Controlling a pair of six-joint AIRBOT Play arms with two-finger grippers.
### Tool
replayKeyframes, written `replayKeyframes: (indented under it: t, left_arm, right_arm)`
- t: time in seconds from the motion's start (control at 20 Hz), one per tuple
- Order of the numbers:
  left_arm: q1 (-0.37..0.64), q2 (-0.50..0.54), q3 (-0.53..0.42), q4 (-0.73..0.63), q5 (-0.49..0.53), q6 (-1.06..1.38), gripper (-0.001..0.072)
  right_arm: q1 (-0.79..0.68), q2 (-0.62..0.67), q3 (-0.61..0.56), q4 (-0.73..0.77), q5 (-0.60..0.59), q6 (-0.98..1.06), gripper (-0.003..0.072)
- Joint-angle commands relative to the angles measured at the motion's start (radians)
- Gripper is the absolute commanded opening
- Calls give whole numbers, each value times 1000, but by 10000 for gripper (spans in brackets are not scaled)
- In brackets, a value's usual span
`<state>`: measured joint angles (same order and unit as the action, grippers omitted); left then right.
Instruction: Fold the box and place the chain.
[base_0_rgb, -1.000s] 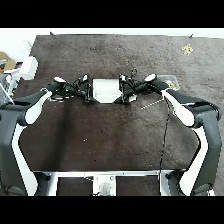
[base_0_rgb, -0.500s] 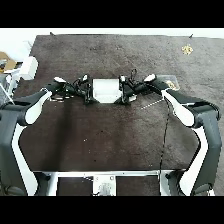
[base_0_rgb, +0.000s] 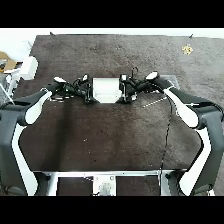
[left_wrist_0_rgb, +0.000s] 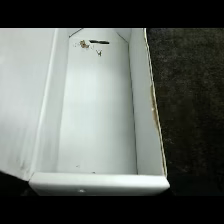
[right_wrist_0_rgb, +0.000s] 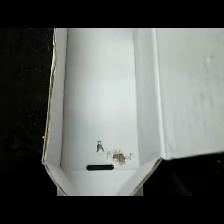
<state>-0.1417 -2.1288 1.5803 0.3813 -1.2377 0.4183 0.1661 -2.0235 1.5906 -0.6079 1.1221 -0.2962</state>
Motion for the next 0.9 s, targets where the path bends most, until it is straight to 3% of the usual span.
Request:
replayKeyframes:
  t: [0.0,0.2,0.4,0.45,0.5,0.55,0.6,0.85]
  left_arm:
    - [0,0,0,1,0,2,345]
    - [0,0,0,1,0,2,346]
    - [0,0,0,1,0,2,346]
    - [0,0,0,1,0,2,346]
    - [0,0,0,1,0,2,346]
    - [0,0,0,0,0,2,346]
    - [0,0,0,1,0,2,346]
    - [0,0,0,1,0,2,346]
  right_arm:
    - [-30,42,1,-31,2,66,683]
    - [-69,126,1,-161,40,145,682]
    - [-79,211,1,-159,84,189,661]
    - [-75,222,1,-126,88,216,533]
    - [-68,225,1,-66,103,239,288]
    - [-61,221,1,-4,108,241,144]
    - [-49,214,1,58,101,241,48]
    - [14,154,0,171,-104,175,23]
